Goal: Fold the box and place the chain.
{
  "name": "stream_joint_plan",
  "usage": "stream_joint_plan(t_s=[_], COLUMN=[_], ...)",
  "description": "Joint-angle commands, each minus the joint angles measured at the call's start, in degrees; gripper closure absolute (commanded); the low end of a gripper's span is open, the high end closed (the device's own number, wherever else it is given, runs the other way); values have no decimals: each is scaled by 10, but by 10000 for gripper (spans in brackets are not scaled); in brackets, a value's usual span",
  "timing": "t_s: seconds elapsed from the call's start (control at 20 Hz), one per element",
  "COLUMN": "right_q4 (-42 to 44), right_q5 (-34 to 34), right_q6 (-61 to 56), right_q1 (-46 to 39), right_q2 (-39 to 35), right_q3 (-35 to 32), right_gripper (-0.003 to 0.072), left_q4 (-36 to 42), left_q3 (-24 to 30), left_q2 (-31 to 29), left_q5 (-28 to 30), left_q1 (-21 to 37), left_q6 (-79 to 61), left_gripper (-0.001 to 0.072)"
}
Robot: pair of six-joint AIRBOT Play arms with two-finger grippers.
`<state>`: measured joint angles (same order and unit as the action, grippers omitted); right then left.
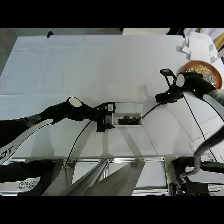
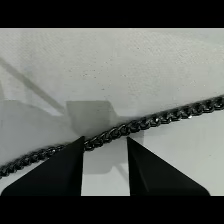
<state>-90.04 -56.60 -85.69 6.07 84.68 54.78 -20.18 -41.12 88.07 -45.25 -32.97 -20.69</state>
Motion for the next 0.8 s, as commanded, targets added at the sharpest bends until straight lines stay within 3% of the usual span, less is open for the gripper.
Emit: stream_joint_plan(t_s=[0.0,0.1,0.15,0.4,0.75], right_q4=[1,1,1,63,121], right_q5=[7,6,1,-30,-86], right_q6=[0,0,0,30,67], right_q1=[0,1,0,1,36], right_q2=[1,0,-3,-86,-315], right_q3=[-9,-9,-9,-9,-9], right_gripper=[523,648,668,669,669], left_q4=[0,0,0,0,0], left_q3=[0,0,0,0,0], left_q2=[0,0,0,0,0], left_q5=[0,0,0,0,0], left_q1=[0,0,0,0,0], left_q6=[0,0,0,0,0], left_gripper=[505,505,505,505,505])
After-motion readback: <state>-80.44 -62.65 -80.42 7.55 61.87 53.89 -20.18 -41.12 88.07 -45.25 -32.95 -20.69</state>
